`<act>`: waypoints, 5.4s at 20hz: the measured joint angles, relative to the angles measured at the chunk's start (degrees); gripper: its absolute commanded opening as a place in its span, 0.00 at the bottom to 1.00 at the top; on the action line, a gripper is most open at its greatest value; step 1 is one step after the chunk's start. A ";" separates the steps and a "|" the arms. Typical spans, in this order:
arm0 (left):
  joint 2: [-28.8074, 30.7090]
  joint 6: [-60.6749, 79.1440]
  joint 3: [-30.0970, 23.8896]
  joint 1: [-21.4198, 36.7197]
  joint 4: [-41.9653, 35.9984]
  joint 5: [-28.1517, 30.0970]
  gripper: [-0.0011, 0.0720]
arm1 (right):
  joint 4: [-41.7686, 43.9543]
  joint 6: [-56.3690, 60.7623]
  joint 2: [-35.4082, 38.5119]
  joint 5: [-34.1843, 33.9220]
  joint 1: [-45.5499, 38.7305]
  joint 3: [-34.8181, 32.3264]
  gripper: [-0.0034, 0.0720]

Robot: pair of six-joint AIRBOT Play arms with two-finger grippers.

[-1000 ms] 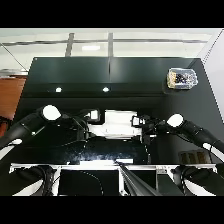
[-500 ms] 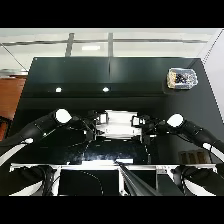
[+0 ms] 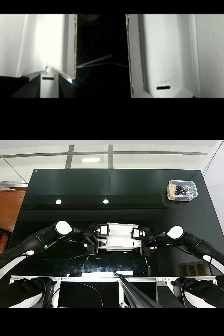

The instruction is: Fold the box and place the chain.

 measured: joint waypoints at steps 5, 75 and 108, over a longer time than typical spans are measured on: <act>-1.55 0.00 0.00 -0.11 -3.96 -0.13 0.34 | 0.00 -0.02 0.00 -0.04 0.00 0.00 0.76; -9.14 -70.73 7.32 13.46 -1.38 -21.51 0.71 | 0.31 -0.02 0.00 -0.13 0.00 0.00 0.75; -4.24 -86.84 8.59 1.09 8.13 -8.72 0.70 | 0.44 0.00 0.00 -0.15 0.00 0.00 0.75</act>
